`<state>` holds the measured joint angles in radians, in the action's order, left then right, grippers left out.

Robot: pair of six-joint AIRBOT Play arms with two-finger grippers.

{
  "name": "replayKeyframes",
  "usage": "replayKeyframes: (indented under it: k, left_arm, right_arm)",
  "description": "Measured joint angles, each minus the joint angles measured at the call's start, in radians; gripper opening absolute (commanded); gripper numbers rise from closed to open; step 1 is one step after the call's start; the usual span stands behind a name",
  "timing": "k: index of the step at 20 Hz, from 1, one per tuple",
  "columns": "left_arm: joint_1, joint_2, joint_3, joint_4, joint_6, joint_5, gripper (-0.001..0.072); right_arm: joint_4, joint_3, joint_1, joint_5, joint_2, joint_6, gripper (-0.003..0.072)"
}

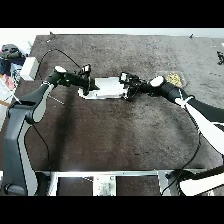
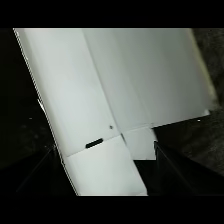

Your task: Fold the box and place the chain.

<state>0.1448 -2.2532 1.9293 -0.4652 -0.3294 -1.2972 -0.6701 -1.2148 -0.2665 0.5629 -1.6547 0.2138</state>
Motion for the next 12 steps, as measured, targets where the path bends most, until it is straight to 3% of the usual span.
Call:
replayKeyframes:
  k: [12]
  left_arm:
    - [-0.001, 0.000, 0.000, 0.001, 0.000, 0.000, 0.0012]
  right_arm:
    - [-0.001, -0.277, 0.076, 0.278, -0.192, 0.000, 0.0666]
